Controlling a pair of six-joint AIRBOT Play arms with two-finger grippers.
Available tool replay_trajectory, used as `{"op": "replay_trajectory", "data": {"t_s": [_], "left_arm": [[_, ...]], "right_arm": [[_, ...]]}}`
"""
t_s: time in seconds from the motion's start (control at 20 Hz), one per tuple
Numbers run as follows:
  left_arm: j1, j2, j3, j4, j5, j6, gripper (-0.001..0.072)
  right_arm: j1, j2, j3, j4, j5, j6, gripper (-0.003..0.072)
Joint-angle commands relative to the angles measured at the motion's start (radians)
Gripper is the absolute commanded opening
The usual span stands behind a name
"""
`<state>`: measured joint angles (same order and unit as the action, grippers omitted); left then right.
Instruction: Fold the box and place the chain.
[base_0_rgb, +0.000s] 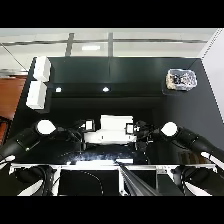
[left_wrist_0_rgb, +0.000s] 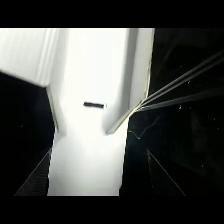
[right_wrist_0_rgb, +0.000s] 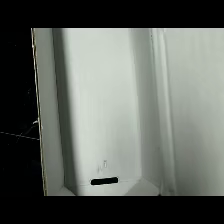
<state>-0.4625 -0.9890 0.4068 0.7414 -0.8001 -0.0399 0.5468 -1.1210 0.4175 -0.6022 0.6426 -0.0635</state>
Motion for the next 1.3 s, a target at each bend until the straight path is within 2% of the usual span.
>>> {"op": "replay_trajectory", "data": {"t_s": [0.0,0.05,0.1,0.2,0.3,0.35,0.65,0.85,1.0,1.15,1.25], "left_arm": [[-0.051,-0.030,-0.001,-0.053,0.099,0.018,0.0689],[-0.054,-0.035,0.000,-0.061,0.111,0.018,0.0683],[-0.053,-0.037,0.000,-0.093,0.106,0.018,0.0638],[-0.054,-0.047,0.000,-0.144,0.087,0.019,0.0494],[-0.054,-0.058,0.000,-0.156,0.087,0.019,0.0281],[-0.054,-0.061,0.000,-0.159,0.085,0.019,0.0243],[-0.104,-0.077,0.000,-0.232,0.094,0.064,0.0234],[-0.151,-0.113,0.000,-0.312,0.172,0.068,0.0234],[-0.159,-0.131,0.000,-0.357,0.136,0.074,0.0225],[-0.164,-0.140,0.000,-0.357,0.158,0.075,0.0226],[-0.163,-0.140,0.000,-0.358,0.172,0.074,0.0272]], "right_arm": [[0.001,0.000,0.000,0.000,0.000,0.000,0.0244],[0.001,0.000,0.000,0.000,0.000,0.000,0.0244],[0.001,0.000,0.000,0.000,0.000,0.000,0.0244],[0.001,0.000,0.000,0.000,0.000,0.000,0.0244],[0.001,0.000,0.000,0.000,0.000,0.000,0.0244],[0.001,0.000,0.000,0.000,0.000,0.000,0.0244],[0.001,0.000,0.000,0.000,0.000,0.000,0.0244],[0.001,0.000,0.000,0.000,0.000,0.000,0.0244],[0.001,0.000,0.000,0.000,0.000,0.000,0.0244],[0.001,0.000,0.000,0.000,0.000,0.000,0.0244],[0.001,0.000,0.000,0.000,0.000,0.000,0.0244]]}}
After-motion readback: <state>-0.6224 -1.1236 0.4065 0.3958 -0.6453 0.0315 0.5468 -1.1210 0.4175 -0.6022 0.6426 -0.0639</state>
